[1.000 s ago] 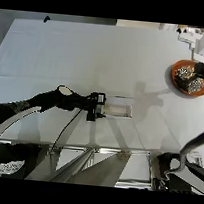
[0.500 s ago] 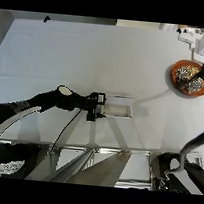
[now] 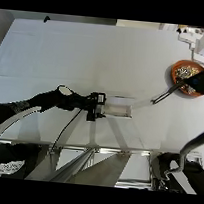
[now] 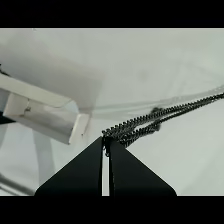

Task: Fold the box and place the chain.

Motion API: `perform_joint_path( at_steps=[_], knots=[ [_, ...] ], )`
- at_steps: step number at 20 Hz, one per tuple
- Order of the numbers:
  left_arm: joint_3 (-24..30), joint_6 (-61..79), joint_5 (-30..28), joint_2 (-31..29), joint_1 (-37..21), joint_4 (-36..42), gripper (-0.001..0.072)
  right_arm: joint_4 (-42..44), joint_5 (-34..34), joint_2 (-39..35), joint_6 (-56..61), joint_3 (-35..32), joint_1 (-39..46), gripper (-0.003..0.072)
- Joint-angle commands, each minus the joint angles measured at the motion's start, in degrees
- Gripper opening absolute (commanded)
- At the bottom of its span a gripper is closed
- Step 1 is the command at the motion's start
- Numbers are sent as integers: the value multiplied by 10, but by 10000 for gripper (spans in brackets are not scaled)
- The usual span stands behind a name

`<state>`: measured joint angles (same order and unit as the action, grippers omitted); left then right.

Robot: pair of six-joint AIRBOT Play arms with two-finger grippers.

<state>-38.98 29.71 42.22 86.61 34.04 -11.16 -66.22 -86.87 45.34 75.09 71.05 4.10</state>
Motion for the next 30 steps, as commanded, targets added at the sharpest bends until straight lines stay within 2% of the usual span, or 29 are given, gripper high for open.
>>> perform_joint_path(
  at_steps=[1,7,11,14,18,24,30],
  knots=[
    [0,0,0,0,0,0,254,6,-24,-6,-2,0,-66,15],
    [0,0,0,0,0,0,254,7,-9,-6,-1,-1,-174,15],
    [0,0,0,0,0,0,254,6,45,-5,0,-35,-224,15],
    [0,0,0,0,0,0,254,5,96,1,-4,-72,-233,15],
    [0,0,0,0,0,0,254,6,112,13,-10,-111,-233,15],
    [0,0,0,0,0,0,254,13,199,17,-35,-193,-260,15],
    [0,0,0,0,0,0,254,16,238,95,-36,-197,-344,15]
  ],
)
